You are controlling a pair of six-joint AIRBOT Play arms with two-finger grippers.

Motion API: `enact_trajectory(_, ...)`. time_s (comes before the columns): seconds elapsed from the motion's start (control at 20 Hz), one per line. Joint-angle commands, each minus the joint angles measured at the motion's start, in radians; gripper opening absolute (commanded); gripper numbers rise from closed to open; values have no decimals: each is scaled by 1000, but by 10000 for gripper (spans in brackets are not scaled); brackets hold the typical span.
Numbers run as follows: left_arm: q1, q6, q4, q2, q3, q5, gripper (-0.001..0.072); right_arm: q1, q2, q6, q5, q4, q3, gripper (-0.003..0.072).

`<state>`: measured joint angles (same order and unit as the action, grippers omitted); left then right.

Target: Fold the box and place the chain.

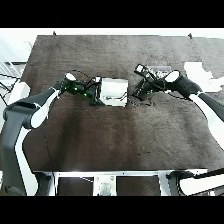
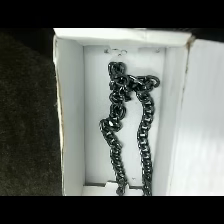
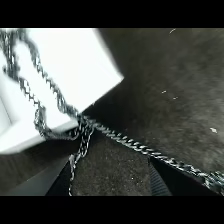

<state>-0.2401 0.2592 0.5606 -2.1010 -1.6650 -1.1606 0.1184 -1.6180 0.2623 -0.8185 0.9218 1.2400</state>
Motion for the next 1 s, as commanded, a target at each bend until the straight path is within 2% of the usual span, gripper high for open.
enact_trajectory(0.0, 0, 0, 0, 0, 0, 0, 628, -9, -87, -167, -30, -31, 36, 547)
enact_trajectory(0.4, 0, 0, 0, 0, 0, 0, 627, -6, -222, -172, -253, -31, 246, 547)
enact_trajectory(0.65, 0, 0, 0, 0, 0, 0, 628, -7, -235, -97, -372, 31, 248, 547)
enact_trajectory(0.9, 0, 0, 0, 0, 0, 0, 627, -6, -235, -26, -386, 112, 247, 544)
enact_trajectory(0.95, 0, 0, 0, 0, 0, 0, 628, -6, -235, -26, -384, 111, 247, 517)
